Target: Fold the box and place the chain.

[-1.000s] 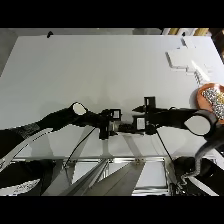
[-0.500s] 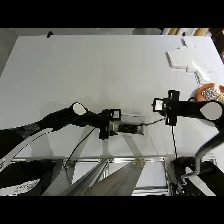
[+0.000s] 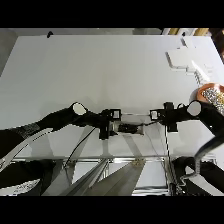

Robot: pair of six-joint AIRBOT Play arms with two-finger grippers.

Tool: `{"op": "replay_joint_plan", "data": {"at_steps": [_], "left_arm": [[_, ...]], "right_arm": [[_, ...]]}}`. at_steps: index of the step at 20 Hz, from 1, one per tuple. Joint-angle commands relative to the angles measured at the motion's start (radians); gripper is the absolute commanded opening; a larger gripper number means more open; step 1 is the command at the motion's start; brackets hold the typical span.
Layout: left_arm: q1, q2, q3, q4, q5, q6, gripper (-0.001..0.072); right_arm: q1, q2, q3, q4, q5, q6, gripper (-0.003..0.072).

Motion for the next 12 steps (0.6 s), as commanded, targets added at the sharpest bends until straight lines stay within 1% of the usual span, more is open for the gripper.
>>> {"op": "replay_joint_plan", "data": {"at_steps": [1, 2, 3, 6, 7, 8, 10, 12], "left_arm": [[0.0, 0.001, 0.001, 0.0, 0.0, 0.0, 0.0393], [0.0, 0.001, 0.001, 0.0, 0.0, 0.0, 0.0393], [0.0, 0.001, 0.0, 0.0, 0.0, 0.0, 0.0393], [0.0, 0.001, 0.001, 0.0, 0.0, 0.0, 0.0393], [0.0, 0.001, 0.001, 0.0, 0.0, 0.0, 0.0393], [0.0, 0.001, 0.001, 0.0, 0.0, 0.0, 0.0393], [0.0, 0.001, 0.001, 0.0, 0.0, 0.0, 0.0393], [0.0, 0.001, 0.001, 0.0, 0.0, 0.0, 0.0393]], "right_arm": [[-0.002, -0.051, -0.004, -0.015, -0.009, -0.031, 0.0216], [-0.002, -0.051, -0.004, -0.015, -0.012, -0.031, 0.0173], [-0.002, -0.051, -0.004, -0.015, -0.018, -0.031, 0.0156], [-0.002, -0.051, -0.004, -0.014, -0.016, -0.029, 0.0148], [-0.002, -0.05, -0.004, -0.014, 0.002, -0.029, 0.0063], [-0.001, -0.039, -0.004, -0.014, 0.034, -0.029, 0.0017], [0.012, 0.027, -0.004, -0.016, 0.072, -0.029, 0.0017], [0.031, 0.136, -0.004, 0.015, 0.092, -0.017, 0.0017]]}}
